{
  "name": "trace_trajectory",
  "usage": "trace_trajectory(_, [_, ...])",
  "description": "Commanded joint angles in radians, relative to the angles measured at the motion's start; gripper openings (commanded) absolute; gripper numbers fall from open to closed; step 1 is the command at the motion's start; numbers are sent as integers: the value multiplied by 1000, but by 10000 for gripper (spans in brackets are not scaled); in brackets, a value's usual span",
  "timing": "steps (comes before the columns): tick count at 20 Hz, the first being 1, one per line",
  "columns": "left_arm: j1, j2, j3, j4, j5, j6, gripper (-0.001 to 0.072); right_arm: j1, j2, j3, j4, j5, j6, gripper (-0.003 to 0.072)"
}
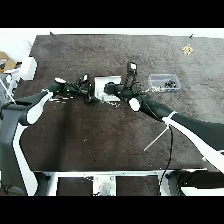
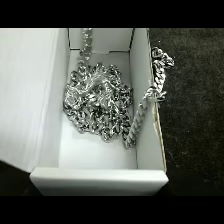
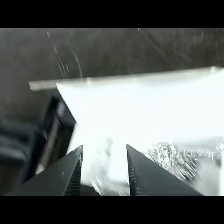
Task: Fold the box and place the chain.
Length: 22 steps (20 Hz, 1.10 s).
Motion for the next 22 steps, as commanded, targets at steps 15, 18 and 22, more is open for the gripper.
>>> trace_trajectory(15, [-1, 1, 0, 0, 0, 0, 222, -521, 6, -209, -12, -8, 74, 326])
trace_trajectory(18, [0, 0, 0, 0, 0, 0, 222, -489, -65, -128, -5, -8, 74, 326])
trace_trajectory(22, [0, 1, 0, 0, 0, 0, 222, -480, -105, -89, 21, -8, 74, 296])
